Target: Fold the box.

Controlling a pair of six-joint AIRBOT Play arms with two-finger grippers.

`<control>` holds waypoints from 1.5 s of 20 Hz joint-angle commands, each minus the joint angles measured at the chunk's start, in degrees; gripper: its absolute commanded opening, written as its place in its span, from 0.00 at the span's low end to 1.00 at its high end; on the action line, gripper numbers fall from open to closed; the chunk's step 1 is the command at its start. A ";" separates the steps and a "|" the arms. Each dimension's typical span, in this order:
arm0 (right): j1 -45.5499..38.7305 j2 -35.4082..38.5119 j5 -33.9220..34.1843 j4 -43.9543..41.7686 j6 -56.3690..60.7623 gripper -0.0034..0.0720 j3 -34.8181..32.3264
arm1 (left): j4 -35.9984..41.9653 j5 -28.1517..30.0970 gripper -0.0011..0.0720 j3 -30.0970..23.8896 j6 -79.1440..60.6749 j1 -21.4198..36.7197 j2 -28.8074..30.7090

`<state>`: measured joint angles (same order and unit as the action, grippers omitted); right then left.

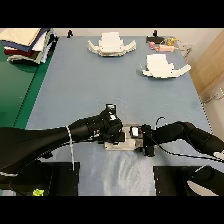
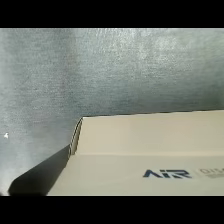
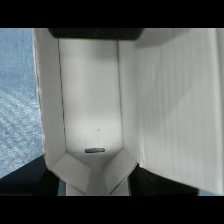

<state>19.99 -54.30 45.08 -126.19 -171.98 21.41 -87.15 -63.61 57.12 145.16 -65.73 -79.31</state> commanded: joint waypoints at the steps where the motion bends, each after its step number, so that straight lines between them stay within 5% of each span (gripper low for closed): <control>1: 0.00 0.00 0.00 -0.02 0.00 0.77 0.00 | -1.84 -2.51 0.38 0.42 4.17 -1.44 -0.76; 2: 0.00 0.00 0.00 0.00 0.00 0.77 0.00 | -1.88 -2.71 0.15 0.42 4.17 -1.60 -0.76; 4: 0.00 0.00 0.00 0.00 0.02 0.77 0.00 | -1.81 -2.71 0.04 0.44 4.31 -1.86 -0.76; 11: 0.00 0.00 0.00 0.00 0.00 0.77 0.00 | -0.39 -3.48 0.04 0.70 4.07 -2.12 -0.59; 12: 0.00 0.00 0.00 0.00 0.00 0.77 0.00 | -0.20 -3.87 0.29 1.18 3.43 -2.12 -0.57; 13: 0.00 0.00 0.00 0.00 0.02 0.77 0.00 | -0.11 -4.79 0.78 2.03 2.93 -2.12 -0.57; 14: 0.00 0.00 0.00 0.00 0.00 0.77 0.00 | -0.11 -6.51 0.87 3.15 2.73 -2.10 -0.57; 19: 0.00 0.00 0.00 0.00 0.00 0.77 0.00 | -3.65 -21.59 0.87 10.34 -5.20 -1.75 0.55; 21: 0.00 0.00 0.00 0.00 0.00 0.77 0.00 | -3.69 -26.67 0.69 11.98 -9.29 -0.39 2.73; 24: 0.00 0.00 -0.02 0.00 0.00 0.77 0.00 | -3.52 -33.18 0.07 13.07 -16.74 1.27 6.99; 27: 0.00 0.00 0.00 0.00 0.00 0.77 0.00 | -2.67 -33.83 0.04 12.90 -26.80 3.04 11.91; 30: 0.00 0.00 -0.02 0.00 0.00 0.77 0.00 | 9.81 -24.90 0.04 7.96 -42.29 9.55 18.64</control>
